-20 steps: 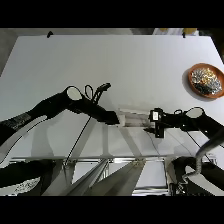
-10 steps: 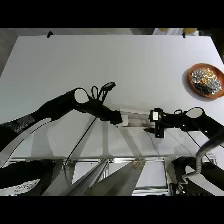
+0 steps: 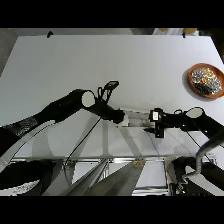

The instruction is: Fold the box and place the chain.

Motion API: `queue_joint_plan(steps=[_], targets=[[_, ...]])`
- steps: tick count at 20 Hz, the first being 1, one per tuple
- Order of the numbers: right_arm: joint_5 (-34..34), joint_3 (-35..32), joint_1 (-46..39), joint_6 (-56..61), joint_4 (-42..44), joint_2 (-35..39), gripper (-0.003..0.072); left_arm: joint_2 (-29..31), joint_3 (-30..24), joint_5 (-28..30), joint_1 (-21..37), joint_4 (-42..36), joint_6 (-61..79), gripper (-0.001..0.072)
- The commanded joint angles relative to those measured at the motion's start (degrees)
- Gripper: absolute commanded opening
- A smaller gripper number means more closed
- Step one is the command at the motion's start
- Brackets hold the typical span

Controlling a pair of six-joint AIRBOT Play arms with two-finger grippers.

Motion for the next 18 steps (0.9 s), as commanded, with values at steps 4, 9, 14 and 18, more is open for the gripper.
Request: queue_joint_plan(steps=[4, 9, 14, 18], targets=[[0.0, 0.0, 0.0, 0.0, 0.0, 0.0, 0.0343, -0.4, 1.1, 1.6, -3.1, 6.1, -8.9, 0.0389], [0.0, 0.0, 0.0, 0.0, 0.0, 0.0, 0.0343, -4.4, 7.1, -2.1, -6.0, 10.7, -13.4, 0.0389], [0.0, 0.0, 0.0, 0.0, 0.0, 0.0, 0.0343, -7.4, 11.4, -7.7, -7.4, 19.9, -22.4, 0.0388], [0.0, 0.0, 0.0, 0.0, 0.0, 0.0, 0.0343, -7.4, 11.4, -10.3, -7.5, 24.1, -28.5, 0.0384]])
